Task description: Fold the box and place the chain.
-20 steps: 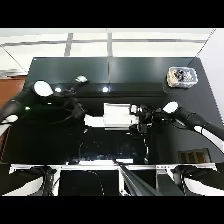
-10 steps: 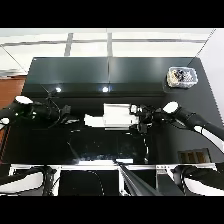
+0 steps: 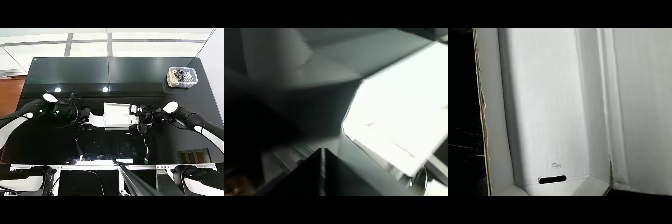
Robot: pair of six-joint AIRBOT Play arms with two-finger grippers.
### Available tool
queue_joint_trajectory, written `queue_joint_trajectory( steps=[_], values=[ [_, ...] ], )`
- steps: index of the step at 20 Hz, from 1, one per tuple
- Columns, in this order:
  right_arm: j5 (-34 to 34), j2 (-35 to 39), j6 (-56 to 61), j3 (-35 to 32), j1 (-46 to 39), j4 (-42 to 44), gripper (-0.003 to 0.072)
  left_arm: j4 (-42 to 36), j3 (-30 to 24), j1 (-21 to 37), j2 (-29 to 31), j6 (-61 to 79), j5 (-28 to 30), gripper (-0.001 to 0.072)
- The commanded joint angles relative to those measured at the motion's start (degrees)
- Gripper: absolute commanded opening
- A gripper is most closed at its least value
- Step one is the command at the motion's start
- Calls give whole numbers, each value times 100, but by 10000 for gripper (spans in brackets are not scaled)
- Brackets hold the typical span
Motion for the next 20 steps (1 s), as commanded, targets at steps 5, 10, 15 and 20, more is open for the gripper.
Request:
queue_joint_trajectory(
  steps=[5,10,15,20],
  values=[
    [0,2,2,2,4,2,319,-28,925,-17,-94,223,-1095,686],
    [0,0,2,2,4,2,318,-35,955,-562,-96,225,-693,550],
    [0,2,2,2,4,2,319,216,1156,-981,-96,-234,-562,494],
    [0,0,2,2,4,2,318,1113,1523,-1388,-96,-1196,-304,419]
  ],
)
